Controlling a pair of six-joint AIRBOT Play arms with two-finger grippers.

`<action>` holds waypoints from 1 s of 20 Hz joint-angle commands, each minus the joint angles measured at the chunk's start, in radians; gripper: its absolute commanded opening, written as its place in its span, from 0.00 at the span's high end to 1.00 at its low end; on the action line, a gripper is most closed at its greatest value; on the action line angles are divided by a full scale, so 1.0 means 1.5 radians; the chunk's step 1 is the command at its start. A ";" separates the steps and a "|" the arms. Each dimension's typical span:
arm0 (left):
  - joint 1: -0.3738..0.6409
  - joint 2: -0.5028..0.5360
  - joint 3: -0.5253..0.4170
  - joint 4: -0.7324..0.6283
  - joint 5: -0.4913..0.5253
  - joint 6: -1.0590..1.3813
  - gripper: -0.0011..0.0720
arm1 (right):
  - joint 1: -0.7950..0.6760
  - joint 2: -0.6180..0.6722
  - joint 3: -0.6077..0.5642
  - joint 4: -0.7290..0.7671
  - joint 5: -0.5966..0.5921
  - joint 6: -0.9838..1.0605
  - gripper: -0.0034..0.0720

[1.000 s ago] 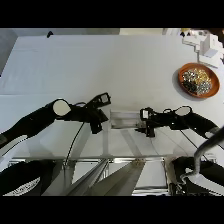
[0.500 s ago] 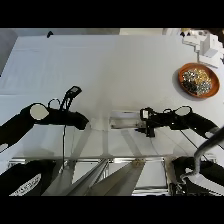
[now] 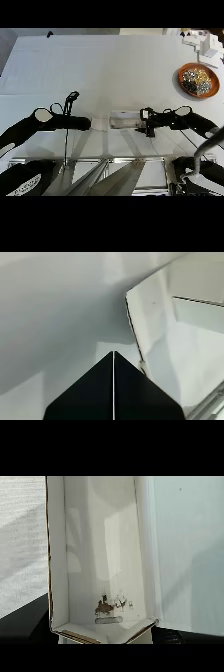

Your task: Fold the box and place the chain.

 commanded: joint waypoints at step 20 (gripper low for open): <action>-0.103 -0.046 0.042 -0.143 0.035 0.109 0.74 | 0.000 0.000 0.001 0.000 0.000 0.000 0.56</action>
